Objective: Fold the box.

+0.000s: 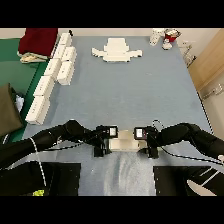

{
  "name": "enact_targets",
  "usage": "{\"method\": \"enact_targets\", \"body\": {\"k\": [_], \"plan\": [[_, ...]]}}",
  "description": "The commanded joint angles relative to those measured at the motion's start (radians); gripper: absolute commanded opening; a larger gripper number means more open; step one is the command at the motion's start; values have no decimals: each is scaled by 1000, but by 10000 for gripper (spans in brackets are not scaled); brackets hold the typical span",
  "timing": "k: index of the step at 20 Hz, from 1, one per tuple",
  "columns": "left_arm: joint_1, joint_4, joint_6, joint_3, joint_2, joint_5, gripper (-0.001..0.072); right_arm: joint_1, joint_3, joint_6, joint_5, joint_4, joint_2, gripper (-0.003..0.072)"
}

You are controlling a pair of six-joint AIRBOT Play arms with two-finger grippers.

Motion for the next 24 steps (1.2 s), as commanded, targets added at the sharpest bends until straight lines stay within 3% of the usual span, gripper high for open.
{"method": "enact_targets", "body": {"k": [1,3,4,24], "plan": [[0,-26,3,1,0,0,697,1,0,0,0,0,0,501],[1,-46,22,0,-1,-1,469,1,0,0,0,0,0,500],[1,-45,25,0,-2,-3,453,1,0,0,0,0,0,500],[2,-41,24,0,-1,-10,454,1,0,0,0,0,0,500]]}}
